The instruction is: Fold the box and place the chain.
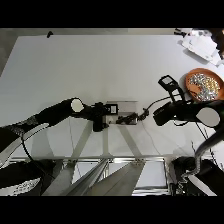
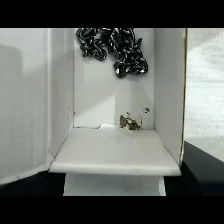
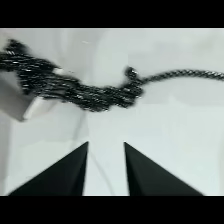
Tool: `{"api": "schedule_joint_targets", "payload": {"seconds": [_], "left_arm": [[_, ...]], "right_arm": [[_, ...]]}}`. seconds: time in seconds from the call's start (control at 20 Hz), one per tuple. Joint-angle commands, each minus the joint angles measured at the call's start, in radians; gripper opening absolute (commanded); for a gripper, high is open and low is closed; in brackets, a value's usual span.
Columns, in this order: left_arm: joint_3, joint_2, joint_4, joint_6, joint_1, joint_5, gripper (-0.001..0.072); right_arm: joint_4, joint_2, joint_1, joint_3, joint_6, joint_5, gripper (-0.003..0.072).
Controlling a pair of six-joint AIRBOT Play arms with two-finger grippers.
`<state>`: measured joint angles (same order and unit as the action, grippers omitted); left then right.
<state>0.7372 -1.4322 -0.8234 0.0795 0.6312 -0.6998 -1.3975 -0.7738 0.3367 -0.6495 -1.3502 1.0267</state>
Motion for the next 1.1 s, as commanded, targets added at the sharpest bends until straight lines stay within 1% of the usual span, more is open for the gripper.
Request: {"api": "schedule_joint_targets", "payload": {"seconds": [0.0, 0.05, 0.1, 0.15, 0.2, 0.35, 0.5, 0.55, 0.7, 0.8, 0.95, 1.05], "left_arm": [[0.0, 0.0, 0.0, 0.0, 0.0, 0.0, 0.0013], [0.0, 0.0, 0.0, 0.0, 0.0, 0.0, 0.0013], [0.0, 0.0, 0.0, 0.0, 0.0, 0.0, 0.0013], [0.0, 0.0, 0.0, 0.0, 0.0, 0.0, 0.0013], [0.0, 0.0, 0.0, 0.0, 0.0, 0.0, 0.0013], [0.0, 0.0, 0.0, 0.0, 0.0, 0.0, 0.0013], [0.0, 0.0, 0.0, 0.0, 0.0, 0.0, 0.0013], [0.0, 0.0, 0.0, 0.0, 0.0, 0.0, 0.0013], [0.0, 0.0, 0.0, 0.0, 0.0, 0.0, 0.0013], [0.0, 0.0, 0.0, 0.0, 0.0, 0.0, 0.0013], [0.0, 0.0, 0.0, 0.0, 0.0, 0.0, 0.0013], [0.0, 0.0, 0.0, 0.0, 0.0, 0.0, 0.0013]], "right_arm": [[-0.093, -0.078, -0.1, 0.0, 0.002, -0.071, 0.0545], [-0.135, -0.121, -0.108, 0.0, -0.011, -0.125, 0.0584], [-0.174, -0.164, -0.13, 0.0, -0.064, -0.185, 0.054], [-0.214, -0.208, -0.169, 0.0, -0.155, -0.244, 0.0452], [-0.249, -0.246, -0.209, 0.0, -0.24, -0.28, 0.0442], [-0.319, -0.342, -0.351, 0.0, -0.496, -0.344, 0.0442], [-0.334, -0.378, -0.483, 0.0, -0.72, -0.46, 0.0442], [-0.334, -0.383, -0.513, 0.0, -0.761, -0.499, 0.0442], [-0.335, -0.418, -0.555, 0.0, -0.774, -0.594, 0.0436], [-0.333, -0.461, -0.558, 0.0, -0.779, -0.623, 0.0408], [-0.333, -0.516, -0.558, 0.0, -0.863, -0.69, 0.0407], [-0.333, -0.532, -0.558, 0.0, -0.879, -0.749, 0.0407]]}}
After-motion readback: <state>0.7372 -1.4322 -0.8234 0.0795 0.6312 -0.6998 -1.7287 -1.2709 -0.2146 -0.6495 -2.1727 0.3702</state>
